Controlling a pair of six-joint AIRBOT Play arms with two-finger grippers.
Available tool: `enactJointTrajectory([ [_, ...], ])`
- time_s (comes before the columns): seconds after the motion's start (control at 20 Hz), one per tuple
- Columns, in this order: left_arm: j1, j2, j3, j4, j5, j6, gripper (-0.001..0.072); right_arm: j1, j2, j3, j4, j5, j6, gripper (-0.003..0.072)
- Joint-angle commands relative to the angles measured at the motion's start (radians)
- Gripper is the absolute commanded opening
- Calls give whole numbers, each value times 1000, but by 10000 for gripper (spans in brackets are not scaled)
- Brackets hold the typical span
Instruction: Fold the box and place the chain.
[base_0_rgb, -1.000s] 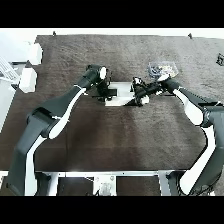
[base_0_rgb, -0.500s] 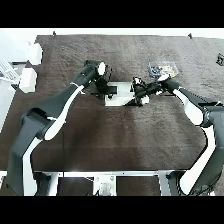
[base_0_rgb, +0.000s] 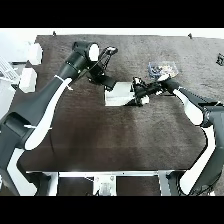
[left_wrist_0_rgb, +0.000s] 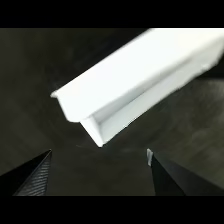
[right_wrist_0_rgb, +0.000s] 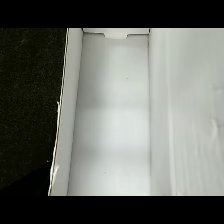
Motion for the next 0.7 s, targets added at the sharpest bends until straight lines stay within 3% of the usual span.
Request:
enactJointTrajectory([
  [0.0,28,35,-42,14,28,443,697,-1,0,0,0,0,0,539],
  [0.2,106,35,-134,0,-42,634,697,-1,0,0,0,0,0,540],
  [0.3,146,35,-195,-46,35,768,698,-1,0,0,0,0,0,539],
  [0.35,182,34,-236,-147,60,922,699,-1,0,0,0,0,0,540],
  [0.5,351,31,-402,-673,63,1409,716,-1,0,0,0,0,0,539],
  [0.55,392,31,-455,-786,79,1514,717,-1,0,0,0,0,0,540],
  [0.65,423,31,-527,-821,143,1621,716,-1,0,0,0,0,0,539],
])
